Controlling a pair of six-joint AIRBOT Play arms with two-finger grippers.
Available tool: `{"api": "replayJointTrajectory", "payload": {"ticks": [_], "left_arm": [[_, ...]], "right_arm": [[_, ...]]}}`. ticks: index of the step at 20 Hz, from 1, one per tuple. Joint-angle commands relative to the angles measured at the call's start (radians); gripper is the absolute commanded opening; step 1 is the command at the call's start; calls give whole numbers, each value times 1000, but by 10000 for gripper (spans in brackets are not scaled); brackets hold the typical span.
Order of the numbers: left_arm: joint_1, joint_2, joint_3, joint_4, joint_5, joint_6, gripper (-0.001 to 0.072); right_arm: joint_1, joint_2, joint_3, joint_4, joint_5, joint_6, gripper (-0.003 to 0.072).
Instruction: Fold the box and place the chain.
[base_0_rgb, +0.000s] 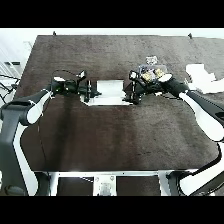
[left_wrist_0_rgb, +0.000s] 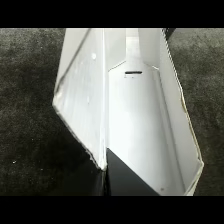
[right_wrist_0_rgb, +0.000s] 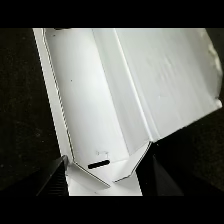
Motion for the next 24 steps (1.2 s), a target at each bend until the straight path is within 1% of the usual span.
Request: {"api": "replayJointTrajectory", "payload": {"ticks": [1,7,15,24], "left_arm": [[1,0,0,0,0,0,20],[1,0,0,0,0,0,20],[1,0,0,-3,0,0,20],[1,0,0,-3,0,0,20]], "right_arm": [[-16,-43,51,0,72,-8,612],[-19,-127,133,1,174,-27,612],[3,-159,140,18,179,-98,613],[7,-214,175,63,188,-135,613]]}}
